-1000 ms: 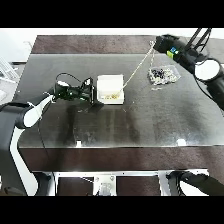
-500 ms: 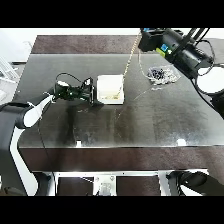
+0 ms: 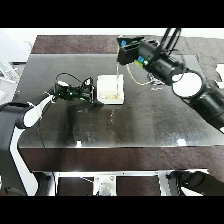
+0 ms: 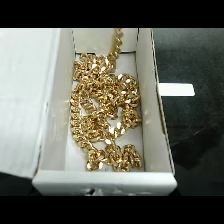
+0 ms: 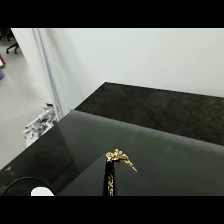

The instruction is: Fold the box and place the chain.

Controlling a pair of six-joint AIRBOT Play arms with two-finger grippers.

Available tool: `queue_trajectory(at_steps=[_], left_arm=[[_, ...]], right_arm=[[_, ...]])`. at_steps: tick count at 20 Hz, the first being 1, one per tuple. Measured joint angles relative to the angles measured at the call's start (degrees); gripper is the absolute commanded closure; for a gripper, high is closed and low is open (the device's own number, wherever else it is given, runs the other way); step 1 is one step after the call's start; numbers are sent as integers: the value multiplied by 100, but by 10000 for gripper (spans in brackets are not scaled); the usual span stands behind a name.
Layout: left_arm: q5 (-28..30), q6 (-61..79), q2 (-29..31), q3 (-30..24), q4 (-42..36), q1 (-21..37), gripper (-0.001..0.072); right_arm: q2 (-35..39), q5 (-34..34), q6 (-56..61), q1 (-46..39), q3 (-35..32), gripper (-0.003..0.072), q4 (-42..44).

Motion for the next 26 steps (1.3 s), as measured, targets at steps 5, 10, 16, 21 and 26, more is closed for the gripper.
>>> queue_trajectory(at_steps=[5,10,16,21,26], left_arm=[[2,2,0,0,2,0,239],[0,2,0,0,0,0,239],[0,0,0,0,0,0,239],[0,2,0,0,2,0,239],[0,2,0,0,0,0,239]], right_arm=[[-608,4,20,197,-50,683,146],[-1185,2,181,278,-201,683,210],[-2017,0,297,297,-284,684,227],[-2673,81,317,291,-350,371,225],[-2594,457,317,-35,-402,142,208]])
